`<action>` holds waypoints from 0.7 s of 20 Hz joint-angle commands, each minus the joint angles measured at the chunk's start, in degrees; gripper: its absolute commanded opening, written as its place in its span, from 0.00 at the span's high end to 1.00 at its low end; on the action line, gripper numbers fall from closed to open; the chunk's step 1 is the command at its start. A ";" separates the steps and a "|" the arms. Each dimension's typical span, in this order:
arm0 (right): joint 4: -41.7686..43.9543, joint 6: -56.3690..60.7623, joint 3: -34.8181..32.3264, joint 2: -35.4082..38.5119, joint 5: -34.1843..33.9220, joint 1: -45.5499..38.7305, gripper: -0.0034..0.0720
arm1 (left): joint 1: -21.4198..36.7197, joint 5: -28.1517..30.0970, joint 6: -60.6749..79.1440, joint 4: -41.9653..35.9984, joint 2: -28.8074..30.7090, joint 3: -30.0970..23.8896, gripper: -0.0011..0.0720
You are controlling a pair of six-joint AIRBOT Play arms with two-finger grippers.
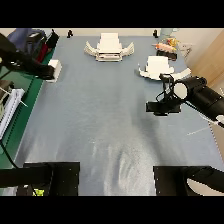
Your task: Fold the box.
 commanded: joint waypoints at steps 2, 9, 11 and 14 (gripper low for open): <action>0.00 0.00 0.07 -0.02 0.00 0.04 0.95 | -14.32 4.63 -6.25 -0.22 4.11 -8.72 0.97; 0.00 0.00 0.07 -0.02 0.00 0.04 0.95 | -29.59 18.88 -12.28 0.63 9.29 -28.30 0.97; 0.00 0.00 0.07 -0.02 0.00 0.04 0.95 | -30.03 17.33 -12.28 0.20 9.29 -29.18 0.97; 0.00 0.02 0.07 -0.02 0.00 0.04 0.95 | -30.03 16.09 -12.20 -0.04 9.29 -29.16 0.97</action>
